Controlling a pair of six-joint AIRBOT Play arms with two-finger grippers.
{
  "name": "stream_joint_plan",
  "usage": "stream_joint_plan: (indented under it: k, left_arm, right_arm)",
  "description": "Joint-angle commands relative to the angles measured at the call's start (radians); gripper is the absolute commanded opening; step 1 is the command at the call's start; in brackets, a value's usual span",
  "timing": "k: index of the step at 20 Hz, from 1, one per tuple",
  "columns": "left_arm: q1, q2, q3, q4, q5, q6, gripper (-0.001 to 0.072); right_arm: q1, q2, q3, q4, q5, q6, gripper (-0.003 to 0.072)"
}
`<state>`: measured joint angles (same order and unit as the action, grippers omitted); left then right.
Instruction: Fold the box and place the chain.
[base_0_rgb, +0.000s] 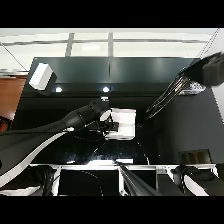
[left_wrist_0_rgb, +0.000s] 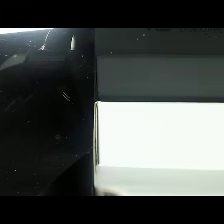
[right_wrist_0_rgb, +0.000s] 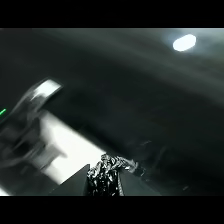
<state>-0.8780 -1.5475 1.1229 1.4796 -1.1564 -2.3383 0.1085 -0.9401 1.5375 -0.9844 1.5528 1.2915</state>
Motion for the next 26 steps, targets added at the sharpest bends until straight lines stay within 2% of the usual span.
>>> stream_joint_plan:
  k: [1,8,12,14,19,23,26]
  left_arm:
    - [0.000,0.000,0.000,0.000,0.000,0.000,0.0025]
    - [0.000,0.000,0.000,0.000,0.002,0.000,0.0025]
    - [0.000,0.000,0.000,0.000,0.002,0.000,0.0025]
    - [0.000,0.000,0.000,0.000,0.002,0.000,0.0024]
    - [0.000,0.000,0.000,0.000,0.004,0.000,0.0025]
    - [0.000,0.000,0.000,0.000,0.003,0.000,0.0025]
    - [0.000,0.000,0.000,0.000,0.003,0.000,0.0025]
  right_arm:
    - [0.114,0.002,-0.030,0.101,0.063,-0.016,0.0002]
    - [0.273,-0.009,-0.055,0.213,-0.078,-0.016,0.0001]
    - [0.290,-0.013,-0.055,0.228,-0.162,-0.009,0.0001]
    - [0.291,-0.017,-0.060,0.224,-0.164,-0.009,0.0001]
    - [0.291,-0.019,-0.244,0.224,-0.163,-0.009,0.0002]
    - [0.291,-0.021,-0.415,0.225,-0.248,-0.009,0.0002]
    - [0.292,-0.021,-0.531,0.255,-0.362,-0.002,0.0002]
